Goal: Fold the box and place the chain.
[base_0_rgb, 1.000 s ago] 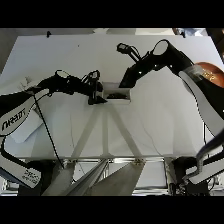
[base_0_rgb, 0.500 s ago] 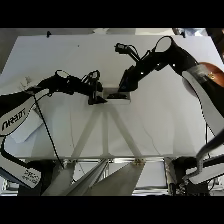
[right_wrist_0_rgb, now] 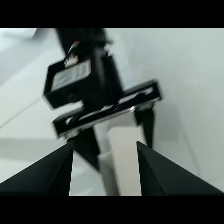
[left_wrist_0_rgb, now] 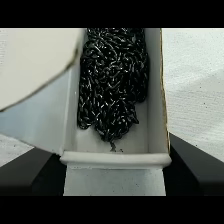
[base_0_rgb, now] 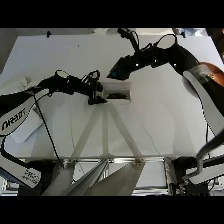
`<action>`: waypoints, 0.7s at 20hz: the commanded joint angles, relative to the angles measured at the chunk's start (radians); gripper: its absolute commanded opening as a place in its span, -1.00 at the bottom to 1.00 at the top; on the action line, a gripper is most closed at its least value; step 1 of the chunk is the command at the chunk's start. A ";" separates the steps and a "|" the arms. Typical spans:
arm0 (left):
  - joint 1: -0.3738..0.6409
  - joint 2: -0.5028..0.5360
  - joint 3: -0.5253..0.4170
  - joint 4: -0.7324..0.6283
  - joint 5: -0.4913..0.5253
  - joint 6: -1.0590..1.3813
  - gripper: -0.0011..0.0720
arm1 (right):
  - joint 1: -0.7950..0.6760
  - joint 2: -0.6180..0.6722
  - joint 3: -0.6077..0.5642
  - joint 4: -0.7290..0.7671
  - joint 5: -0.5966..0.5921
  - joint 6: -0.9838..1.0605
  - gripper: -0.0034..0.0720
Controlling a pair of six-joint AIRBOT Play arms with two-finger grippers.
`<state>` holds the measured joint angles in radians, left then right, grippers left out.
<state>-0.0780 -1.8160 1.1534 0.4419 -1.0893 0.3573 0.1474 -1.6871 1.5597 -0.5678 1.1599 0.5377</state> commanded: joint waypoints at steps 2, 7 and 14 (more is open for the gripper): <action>0.000 0.000 0.000 0.000 0.000 0.000 0.07 | 0.000 -0.017 0.000 -0.179 -0.151 0.095 0.15; 0.000 0.000 0.000 0.000 0.000 0.000 0.07 | 0.001 -0.071 0.000 -0.239 -0.035 0.081 0.15; 0.000 0.000 0.000 0.000 0.000 0.000 0.07 | 0.002 -0.075 0.000 -0.240 0.046 -0.103 0.15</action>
<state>-0.0780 -1.8160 1.1538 0.4419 -1.0893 0.3576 0.1478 -1.7588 1.5597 -0.8001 1.1721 0.4946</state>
